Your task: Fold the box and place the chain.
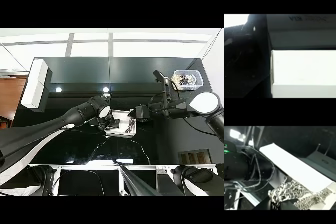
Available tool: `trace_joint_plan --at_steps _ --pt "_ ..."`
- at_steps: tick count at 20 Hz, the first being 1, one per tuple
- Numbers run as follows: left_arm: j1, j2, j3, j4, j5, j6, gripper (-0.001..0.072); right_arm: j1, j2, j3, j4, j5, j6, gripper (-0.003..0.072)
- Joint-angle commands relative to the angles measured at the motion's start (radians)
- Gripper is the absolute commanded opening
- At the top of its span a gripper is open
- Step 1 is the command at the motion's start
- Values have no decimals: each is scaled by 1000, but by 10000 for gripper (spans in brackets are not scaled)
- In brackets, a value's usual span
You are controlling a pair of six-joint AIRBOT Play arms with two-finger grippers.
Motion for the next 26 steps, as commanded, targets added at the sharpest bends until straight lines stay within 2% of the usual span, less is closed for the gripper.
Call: trace_joint_plan --at_steps 1,2,3,4,7,13,21,22,23,24,25,26 --pt "0 -1 0 0 0 0 27 33 -13 -14 -48 -41 59 15" --pt "0 -1 0 0 0 0 27 51 -24 -15 -77 -59 78 21" --pt "0 -1 0 0 0 0 26 66 -39 -15 -92 -78 93 134" --pt "0 -1 0 0 0 0 27 72 -51 -15 -92 -86 92 283" --pt "0 -1 0 0 0 0 27 14 -32 0 -188 -16 100 285" --pt "0 -1 0 0 0 0 27 -256 132 8 -539 175 141 284" --pt "2 -7 1 3 -3 -69 27 -294 141 8 -577 188 135 284" --pt "0 -6 1 1 -3 -85 47 -294 141 8 -577 188 132 284" --pt "0 -5 2 0 -3 -91 191 -294 141 8 -577 187 132 284" --pt "0 -2 7 1 -11 -91 401 -294 141 8 -577 187 132 284" --pt "0 6 19 8 -21 -91 527 -294 141 8 -577 186 132 284" --pt "0 19 36 28 -30 -85 535 -294 141 8 -578 185 132 284"
